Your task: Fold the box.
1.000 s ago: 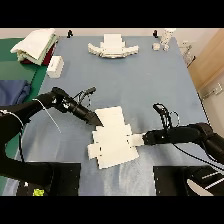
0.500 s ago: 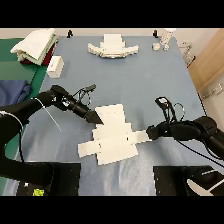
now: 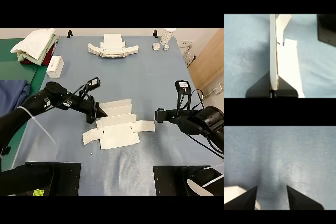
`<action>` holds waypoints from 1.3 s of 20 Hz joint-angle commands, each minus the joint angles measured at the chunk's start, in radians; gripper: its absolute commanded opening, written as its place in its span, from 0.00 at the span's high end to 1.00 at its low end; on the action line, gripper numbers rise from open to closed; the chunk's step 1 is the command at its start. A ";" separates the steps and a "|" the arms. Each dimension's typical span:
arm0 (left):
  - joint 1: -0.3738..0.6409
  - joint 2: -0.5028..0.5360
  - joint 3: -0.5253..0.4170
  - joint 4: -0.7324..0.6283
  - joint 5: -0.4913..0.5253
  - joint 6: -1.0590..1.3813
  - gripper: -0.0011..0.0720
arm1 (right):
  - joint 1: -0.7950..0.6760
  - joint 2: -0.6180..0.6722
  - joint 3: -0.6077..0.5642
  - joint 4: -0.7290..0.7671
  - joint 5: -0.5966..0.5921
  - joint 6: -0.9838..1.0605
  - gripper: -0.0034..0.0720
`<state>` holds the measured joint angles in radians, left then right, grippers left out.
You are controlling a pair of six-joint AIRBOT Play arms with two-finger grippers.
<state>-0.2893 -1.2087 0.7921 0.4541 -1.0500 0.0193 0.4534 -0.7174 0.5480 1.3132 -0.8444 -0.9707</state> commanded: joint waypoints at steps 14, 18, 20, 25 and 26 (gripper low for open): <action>-0.257 0.223 -0.337 -0.101 0.437 0.354 0.97 | 0.002 0.000 0.007 -0.040 0.033 0.185 0.18; -0.258 0.223 -0.337 -0.074 0.377 0.319 0.97 | 0.002 0.000 0.007 -0.033 0.033 0.185 0.19; -0.258 0.223 -0.337 -0.064 0.343 0.300 0.97 | 0.002 0.000 0.007 -0.033 0.032 0.185 0.19; -0.260 0.262 -0.322 -0.065 0.418 0.375 0.97 | 0.002 0.000 0.007 -0.014 0.032 0.185 0.19; -0.263 0.289 -0.323 -0.064 0.454 0.394 0.97 | 0.002 0.000 0.007 -0.006 0.032 0.185 0.19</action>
